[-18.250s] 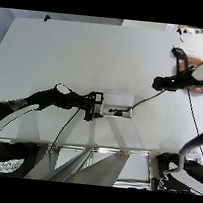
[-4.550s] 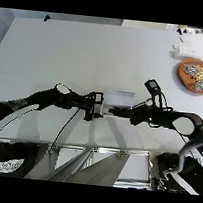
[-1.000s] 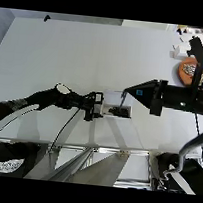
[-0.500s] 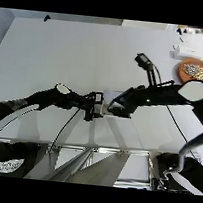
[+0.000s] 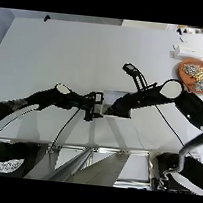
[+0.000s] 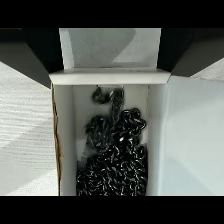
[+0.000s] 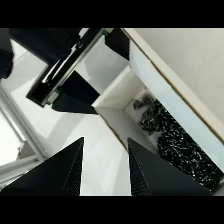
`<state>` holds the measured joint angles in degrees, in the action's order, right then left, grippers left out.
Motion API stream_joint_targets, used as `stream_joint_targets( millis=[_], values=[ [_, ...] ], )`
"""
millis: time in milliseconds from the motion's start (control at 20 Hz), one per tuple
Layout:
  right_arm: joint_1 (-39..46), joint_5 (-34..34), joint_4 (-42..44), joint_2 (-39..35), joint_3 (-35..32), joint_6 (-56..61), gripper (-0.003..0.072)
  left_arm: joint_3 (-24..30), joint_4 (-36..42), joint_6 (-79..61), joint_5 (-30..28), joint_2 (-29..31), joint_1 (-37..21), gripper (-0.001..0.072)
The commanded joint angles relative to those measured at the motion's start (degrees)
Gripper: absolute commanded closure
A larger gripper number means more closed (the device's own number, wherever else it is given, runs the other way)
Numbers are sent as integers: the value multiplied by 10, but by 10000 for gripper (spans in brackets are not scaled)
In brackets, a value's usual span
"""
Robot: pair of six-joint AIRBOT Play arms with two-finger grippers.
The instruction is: Fold the box and place the chain.
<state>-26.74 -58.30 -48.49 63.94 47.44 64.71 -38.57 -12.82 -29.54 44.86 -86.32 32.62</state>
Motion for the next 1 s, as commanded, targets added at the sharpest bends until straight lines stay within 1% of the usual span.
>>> stream_joint_targets(
  millis=[0,100,150,250,300,400,450,550,650,750,850,950],
  values=[
    [-4,2,1,6,23,24,380,0,0,0,0,0,0,456],
    [-4,1,4,6,70,24,394,0,0,0,0,0,0,456],
    [-3,1,4,6,99,24,412,0,0,0,0,0,0,456],
    [-3,14,-9,6,155,7,619,0,0,0,0,0,0,456],
    [-2,35,-28,6,173,4,663,0,0,0,0,0,0,456],
    [11,76,-63,13,184,4,664,0,0,0,0,0,0,456],
    [29,67,-62,26,185,5,664,0,0,0,0,0,0,456],
    [65,19,-68,62,186,4,664,0,0,0,0,0,0,456],
    [89,-17,-93,102,186,2,664,0,0,0,0,0,0,456],
    [87,-52,-132,134,186,-27,663,0,0,0,0,0,0,456],
    [64,-93,-162,153,184,-74,663,0,0,0,0,0,0,456],
    [20,-93,-197,151,172,-100,663,0,0,0,0,0,0,456]
  ],
)
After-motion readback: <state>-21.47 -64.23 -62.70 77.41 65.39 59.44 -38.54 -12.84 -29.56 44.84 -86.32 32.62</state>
